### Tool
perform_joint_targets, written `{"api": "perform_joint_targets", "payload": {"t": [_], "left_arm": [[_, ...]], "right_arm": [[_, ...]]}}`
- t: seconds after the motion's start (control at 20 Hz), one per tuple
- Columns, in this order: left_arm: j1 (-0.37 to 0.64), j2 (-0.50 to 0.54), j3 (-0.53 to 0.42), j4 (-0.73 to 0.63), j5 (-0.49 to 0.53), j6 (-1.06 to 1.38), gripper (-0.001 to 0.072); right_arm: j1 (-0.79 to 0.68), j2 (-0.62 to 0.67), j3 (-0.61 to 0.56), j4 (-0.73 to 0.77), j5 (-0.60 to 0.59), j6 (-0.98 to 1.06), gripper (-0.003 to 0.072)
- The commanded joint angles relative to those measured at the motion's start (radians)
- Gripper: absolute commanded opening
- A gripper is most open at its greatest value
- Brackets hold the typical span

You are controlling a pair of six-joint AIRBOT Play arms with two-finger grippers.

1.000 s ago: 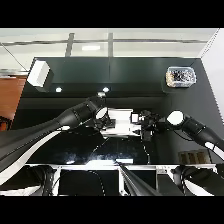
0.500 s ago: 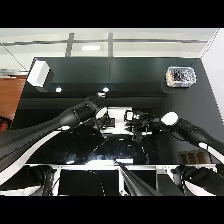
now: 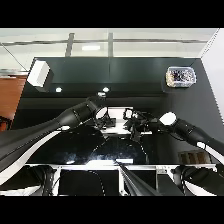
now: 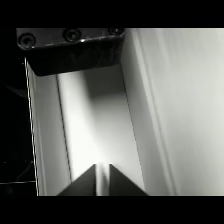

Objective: Fold the box and place the chain.

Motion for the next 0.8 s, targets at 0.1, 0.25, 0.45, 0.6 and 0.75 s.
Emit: {"api": "perform_joint_targets", "payload": {"t": [0.1, 0.25, 0.45, 0.6, 0.75], "left_arm": [[0.001, 0.0, 0.0, -0.004, -0.002, 0.002, 0.0026], [0.001, 0.0, 0.0, -0.003, -0.002, 0.002, 0.0026], [0.001, 0.0, 0.0, -0.003, -0.002, 0.002, 0.0026], [0.001, 0.0, 0.0, -0.003, 0.001, 0.002, 0.0026], [0.001, 0.0, 0.0, -0.003, 0.001, 0.001, 0.0026]], "right_arm": [[-0.067, 0.085, 0.001, -0.133, 0.07, 0.347, 0.0012], [-0.252, 0.236, 0.002, -0.193, 0.302, 0.595, 0.0012], [-0.621, 0.306, -0.033, -0.243, 0.382, 1.048, 0.0012], [-0.806, 0.304, -0.08, -0.384, 0.286, 1.369, 0.0011], [-0.797, 0.273, -0.113, -0.484, 0.345, 1.492, 0.0011]]}}
